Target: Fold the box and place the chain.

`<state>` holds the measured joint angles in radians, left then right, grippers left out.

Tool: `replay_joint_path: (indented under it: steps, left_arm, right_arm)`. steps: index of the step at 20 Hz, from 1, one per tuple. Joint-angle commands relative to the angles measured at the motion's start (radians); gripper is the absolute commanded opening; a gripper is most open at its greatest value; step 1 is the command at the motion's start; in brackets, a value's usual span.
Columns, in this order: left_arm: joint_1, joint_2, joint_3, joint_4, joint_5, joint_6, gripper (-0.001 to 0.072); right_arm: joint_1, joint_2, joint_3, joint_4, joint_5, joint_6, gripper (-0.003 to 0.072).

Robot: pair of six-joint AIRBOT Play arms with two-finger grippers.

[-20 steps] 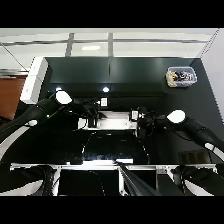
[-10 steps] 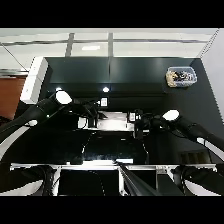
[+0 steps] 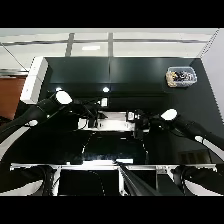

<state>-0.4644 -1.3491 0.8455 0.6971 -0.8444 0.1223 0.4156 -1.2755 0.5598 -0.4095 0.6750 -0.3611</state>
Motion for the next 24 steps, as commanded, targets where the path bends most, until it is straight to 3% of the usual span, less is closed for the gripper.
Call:
replay_joint_path:
  steps: [1,16,18,21,22,23,24]
  left_arm:
    - [0.0,0.0,0.0,0.002,-0.001,0.001,0.0025]
    - [-0.001,0.0,0.0,0.002,0.0,0.001,0.0025]
    - [-0.001,0.0,0.0,0.002,-0.001,0.001,0.0026]
    - [-0.001,0.0,0.0,0.002,-0.001,0.001,0.0026]
    - [-0.001,0.001,0.0,0.002,-0.002,0.001,0.0028]
    - [-0.001,0.006,0.0,0.002,-0.002,0.001,0.0074]
    - [-0.001,0.015,0.0,0.003,-0.001,-0.001,0.0227]
  right_arm:
    - [0.013,-0.025,0.027,-0.071,0.0,0.086,0.071]
    - [0.026,-0.026,0.028,-0.097,-0.01,0.1,0.0709]
    - [0.031,-0.026,0.028,-0.101,-0.013,0.101,0.0592]
    - [0.035,-0.026,0.027,-0.101,-0.032,0.115,0.0575]
    - [0.035,-0.026,0.027,-0.101,-0.032,0.115,0.0475]
    - [0.035,-0.026,0.027,-0.101,-0.032,0.115,0.0475]
    - [0.035,-0.026,0.027,-0.105,-0.031,0.115,0.0475]
